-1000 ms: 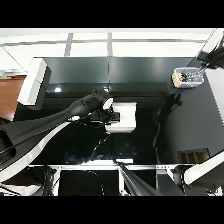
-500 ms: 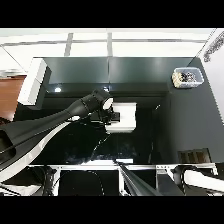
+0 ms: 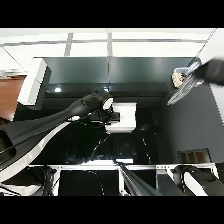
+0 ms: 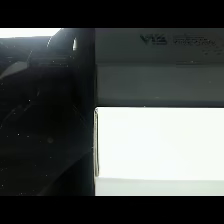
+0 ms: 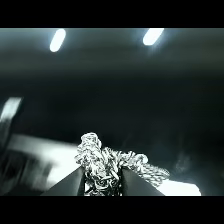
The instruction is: Fold the box and place the chain.
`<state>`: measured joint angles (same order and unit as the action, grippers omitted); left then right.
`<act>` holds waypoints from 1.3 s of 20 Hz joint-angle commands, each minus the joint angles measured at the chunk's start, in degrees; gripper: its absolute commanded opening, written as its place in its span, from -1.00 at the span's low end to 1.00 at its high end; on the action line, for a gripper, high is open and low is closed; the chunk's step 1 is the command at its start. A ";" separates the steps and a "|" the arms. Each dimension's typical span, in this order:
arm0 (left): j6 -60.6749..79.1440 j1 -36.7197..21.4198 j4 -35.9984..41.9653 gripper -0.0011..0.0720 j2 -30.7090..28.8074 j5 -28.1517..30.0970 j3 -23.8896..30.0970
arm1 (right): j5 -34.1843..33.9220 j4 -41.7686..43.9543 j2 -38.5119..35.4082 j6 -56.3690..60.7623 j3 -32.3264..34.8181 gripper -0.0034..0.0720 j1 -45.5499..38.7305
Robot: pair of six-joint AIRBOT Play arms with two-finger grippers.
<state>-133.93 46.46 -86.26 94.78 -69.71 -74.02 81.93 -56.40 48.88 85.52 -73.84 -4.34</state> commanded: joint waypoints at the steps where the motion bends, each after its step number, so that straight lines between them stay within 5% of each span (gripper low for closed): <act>1: 0.00 -0.02 -0.02 -0.90 0.00 0.04 0.00 | 0.74 7.80 -3.34 -0.70 11.32 -0.87 8.39; 8: 0.00 -0.02 -0.02 -0.90 0.00 0.07 0.00 | -23.26 15.96 -0.11 -0.44 23.19 -0.87 21.20; 15: 0.00 -0.02 -0.02 -0.90 0.00 0.04 0.00 | -26.49 12.76 10.12 -0.52 23.32 -0.87 26.38; 21: 0.00 -0.02 -0.02 -0.90 0.00 0.02 0.00 | -25.64 9.22 11.93 -0.48 23.39 -0.84 26.43; 23: 0.00 -0.02 -0.02 -0.90 0.00 0.02 0.00 | -25.77 8.76 11.93 -0.48 23.39 -0.37 26.36; 26: 0.00 -0.02 0.00 -0.90 0.00 0.02 0.00 | -25.44 5.38 11.93 -0.48 23.39 -0.35 26.01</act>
<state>-133.95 46.46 -86.28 94.78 -69.69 -74.02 56.27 -48.23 60.64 84.99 -50.46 21.91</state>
